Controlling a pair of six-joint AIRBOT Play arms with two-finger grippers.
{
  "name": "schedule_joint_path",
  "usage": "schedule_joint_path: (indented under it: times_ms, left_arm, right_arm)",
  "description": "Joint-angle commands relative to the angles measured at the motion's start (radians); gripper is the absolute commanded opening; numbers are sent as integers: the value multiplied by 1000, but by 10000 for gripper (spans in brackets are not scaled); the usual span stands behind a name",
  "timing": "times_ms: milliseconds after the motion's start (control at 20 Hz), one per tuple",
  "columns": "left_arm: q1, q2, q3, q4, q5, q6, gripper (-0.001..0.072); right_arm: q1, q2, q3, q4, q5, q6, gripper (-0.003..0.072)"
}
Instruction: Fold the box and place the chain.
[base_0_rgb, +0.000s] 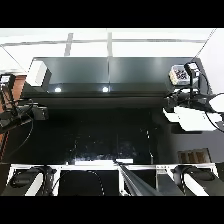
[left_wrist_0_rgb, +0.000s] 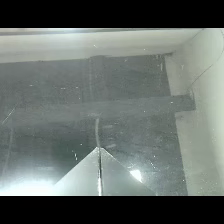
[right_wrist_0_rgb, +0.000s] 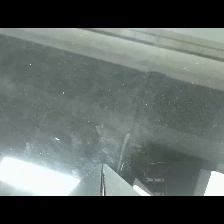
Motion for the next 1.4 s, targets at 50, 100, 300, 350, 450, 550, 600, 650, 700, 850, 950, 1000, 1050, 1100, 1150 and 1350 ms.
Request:
schedule_joint_path:
  times_ms: [50,100,300,350,450,550,600,650,700,850,950,1000,1050,1100,1150,1350]
  left_arm:
    - [-1,1,0,0,0,0,29]
    - [-1,1,0,0,0,0,29]
    - [-1,1,0,0,0,0,29]
    - [-1,1,0,-3,0,0,29]
    - [-2,1,0,-3,19,0,29]
    - [-2,1,-1,-6,79,-1,29]
    - [-2,0,-5,-17,103,-1,29]
    - [-2,-6,-11,-46,138,-1,29]
    - [-2,-20,-20,-88,163,-1,29]
    - [-7,-112,-32,-254,144,0,374]
    - [-18,-164,-31,-264,116,17,707]
    - [-18,-179,-29,-264,97,53,706]
    - [-16,-188,-25,-261,80,70,706]
    - [-16,-188,-22,-256,65,74,706]
    - [-16,-188,-16,-248,48,74,706]
    - [-16,-188,-9,-236,-13,75,706]
  right_arm:
    - [1,0,0,0,0,0,15]
    - [1,0,0,0,0,0,15]
    - [1,0,0,0,0,0,15]
    - [1,0,0,0,0,0,15]
    - [1,0,0,0,0,0,15]
    - [1,0,0,0,0,0,15]
    - [1,0,0,7,0,0,15]
    - [1,0,0,14,-2,0,15]
    - [1,0,0,47,-23,0,15]
    - [3,-1,-1,165,-128,1,47]
    - [3,-1,-2,179,-140,5,720]
    - [-2,-1,-1,161,-137,20,720]
    - [-22,-1,3,93,-137,90,720]
    - [-65,-2,15,-33,-134,203,720]
    - [-143,-3,34,-211,-127,344,720]
    - [-671,-97,120,-496,-31,547,720]
